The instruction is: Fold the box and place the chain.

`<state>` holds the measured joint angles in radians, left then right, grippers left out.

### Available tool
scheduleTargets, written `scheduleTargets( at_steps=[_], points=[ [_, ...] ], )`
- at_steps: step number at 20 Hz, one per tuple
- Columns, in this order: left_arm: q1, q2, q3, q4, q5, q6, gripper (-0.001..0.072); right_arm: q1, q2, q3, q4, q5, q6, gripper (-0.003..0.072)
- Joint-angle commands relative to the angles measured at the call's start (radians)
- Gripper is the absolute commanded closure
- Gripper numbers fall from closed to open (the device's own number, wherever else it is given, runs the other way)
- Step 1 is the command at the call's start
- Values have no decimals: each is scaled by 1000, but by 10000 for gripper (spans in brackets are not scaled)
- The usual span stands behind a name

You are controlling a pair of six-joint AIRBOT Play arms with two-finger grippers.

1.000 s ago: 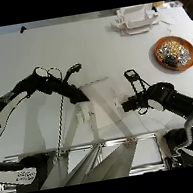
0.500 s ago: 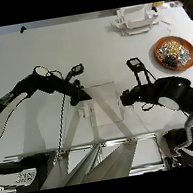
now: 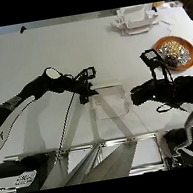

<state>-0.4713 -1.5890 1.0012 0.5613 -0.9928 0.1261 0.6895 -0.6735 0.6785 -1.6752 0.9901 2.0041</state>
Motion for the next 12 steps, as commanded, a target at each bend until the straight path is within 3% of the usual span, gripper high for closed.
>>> scheduleTargets(
  at_steps=[1,3,7,12],
  points=[
    [-11,-4,0,3,30,-24,705,1,8,2,-8,11,-1,347],
    [-25,-3,10,42,46,-111,706,1,8,2,-8,8,-1,347],
    [-90,-3,92,270,71,-355,706,1,8,2,-19,-23,-27,347],
    [-92,-9,94,240,103,-314,706,1,8,1,-19,-30,-27,347]
  ],
)
